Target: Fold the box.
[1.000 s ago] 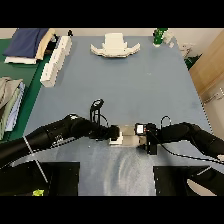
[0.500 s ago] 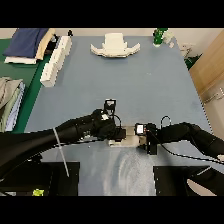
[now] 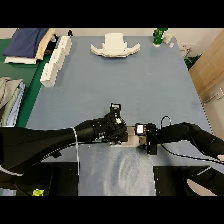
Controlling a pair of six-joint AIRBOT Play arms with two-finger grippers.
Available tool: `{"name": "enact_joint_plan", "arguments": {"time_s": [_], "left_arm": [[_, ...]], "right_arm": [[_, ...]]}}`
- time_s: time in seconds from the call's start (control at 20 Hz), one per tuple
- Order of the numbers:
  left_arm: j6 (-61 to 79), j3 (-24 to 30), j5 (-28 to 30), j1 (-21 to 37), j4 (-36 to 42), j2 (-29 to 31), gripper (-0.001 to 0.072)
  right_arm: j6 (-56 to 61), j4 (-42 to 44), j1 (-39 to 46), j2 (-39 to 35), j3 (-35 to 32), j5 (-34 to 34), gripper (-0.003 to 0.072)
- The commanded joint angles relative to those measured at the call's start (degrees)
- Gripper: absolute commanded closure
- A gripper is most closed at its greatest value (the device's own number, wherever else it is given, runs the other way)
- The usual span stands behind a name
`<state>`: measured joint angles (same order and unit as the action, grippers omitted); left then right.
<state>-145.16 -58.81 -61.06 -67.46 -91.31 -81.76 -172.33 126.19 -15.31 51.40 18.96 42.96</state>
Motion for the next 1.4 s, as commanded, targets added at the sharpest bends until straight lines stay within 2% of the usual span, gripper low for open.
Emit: {"name": "enact_joint_plan", "arguments": {"time_s": [0.0,0.05,0.2,0.3,0.55,0.6,0.65,0.7,1.0,1.15,1.35], "left_arm": [[-1.38,-0.17,-0.55,-0.09,-0.28,-1.07,0.0369],[-1.46,-0.17,-0.63,-0.09,-0.28,-1.25,0.0527],[-2.80,-0.17,-0.61,-0.09,-0.79,-1.25,0.0660],[-4.35,-0.20,-1.03,-0.13,-1.40,-1.25,0.0698],[-4.11,-1.70,-2.05,-0.15,-1.79,-1.22,0.0696],[-3.39,-2.12,-1.95,-0.15,-1.88,-1.22,0.0578],[-3.37,-2.47,-2.08,-0.13,-2.19,-1.22,0.0306],[-3.34,-2.69,-2.27,-0.13,-2.34,-1.22,0.0243],[-4.28,-2.95,-3.45,-0.13,-2.38,-1.22,0.0244],[-4.26,-4.28,-5.90,-0.13,-2.62,-1.22,0.0244],[-4.87,-4.28,-5.75,-0.11,-2.80,-2.19,0.0245]], "right_arm": [[0.00,0.00,-0.04,-0.04,0.02,-0.02,0.0212],[0.00,0.00,-0.04,-0.04,0.02,-0.02,0.0212],[0.00,0.00,-0.04,-0.04,0.02,-0.02,0.0212],[0.00,0.00,-0.04,-0.04,0.02,-0.02,0.0213],[0.00,0.00,-0.04,-0.04,0.02,-0.02,0.0212],[0.00,0.00,-0.04,-0.04,0.02,-0.02,0.0212],[0.00,0.00,-0.04,-0.04,0.02,-0.02,0.0212],[0.00,0.00,-0.04,-0.04,0.02,-0.02,0.0212],[0.00,0.00,-0.04,-0.04,0.02,-0.02,0.0212],[0.00,0.00,-0.04,-0.04,0.02,-0.02,0.0212],[0.00,0.00,-0.04,-0.04,0.02,-0.02,0.0212]]}}
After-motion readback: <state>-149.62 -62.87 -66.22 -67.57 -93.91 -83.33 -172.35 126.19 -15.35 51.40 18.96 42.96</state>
